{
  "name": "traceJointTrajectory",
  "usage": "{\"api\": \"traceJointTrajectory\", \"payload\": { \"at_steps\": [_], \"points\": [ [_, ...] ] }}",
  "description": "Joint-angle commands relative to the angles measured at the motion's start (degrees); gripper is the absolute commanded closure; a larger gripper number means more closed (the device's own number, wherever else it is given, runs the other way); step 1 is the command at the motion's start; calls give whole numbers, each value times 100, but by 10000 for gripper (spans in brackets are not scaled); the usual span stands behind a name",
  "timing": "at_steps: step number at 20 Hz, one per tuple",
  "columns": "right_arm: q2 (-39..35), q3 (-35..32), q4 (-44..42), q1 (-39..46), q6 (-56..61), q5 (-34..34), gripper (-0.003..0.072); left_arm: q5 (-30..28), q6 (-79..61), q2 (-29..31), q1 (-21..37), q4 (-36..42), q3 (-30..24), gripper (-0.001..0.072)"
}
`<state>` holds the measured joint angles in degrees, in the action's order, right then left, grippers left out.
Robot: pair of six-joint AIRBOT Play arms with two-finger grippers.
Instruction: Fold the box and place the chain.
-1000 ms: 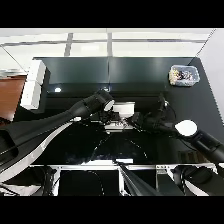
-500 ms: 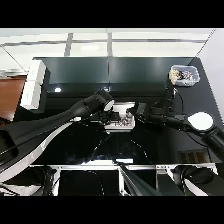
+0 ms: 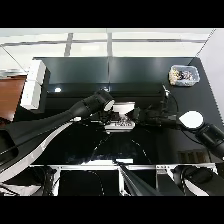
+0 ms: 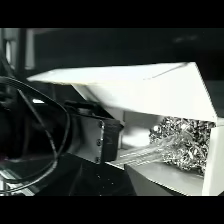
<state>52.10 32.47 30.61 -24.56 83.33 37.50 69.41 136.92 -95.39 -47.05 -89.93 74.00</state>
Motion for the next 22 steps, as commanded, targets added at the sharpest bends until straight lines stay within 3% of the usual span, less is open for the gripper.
{"api": "traceJointTrajectory", "payload": {
  "at_steps": [1,7,11,12,14,19,22],
  "points": [
    [103,9,302,63,-2,50,367,7,-2,-2,4,0,2,679],
    [-114,13,1576,1482,-4,1130,368,-140,-4,-2,4,-2,2,679],
    [-153,13,1853,1663,-61,1362,368,-142,-142,7,-9,133,4,678],
    [-155,13,1858,1665,-103,1377,368,-116,-151,9,-9,205,37,619],
    [-155,13,1860,1665,-136,1381,368,-24,-146,83,-26,236,205,-5],
    [-153,13,1941,1668,-133,1375,368,367,-855,1027,-94,-684,372,4],
    [-153,13,1939,1668,-133,1375,368,970,-1338,1932,68,-1718,-61,4]
  ]
}}
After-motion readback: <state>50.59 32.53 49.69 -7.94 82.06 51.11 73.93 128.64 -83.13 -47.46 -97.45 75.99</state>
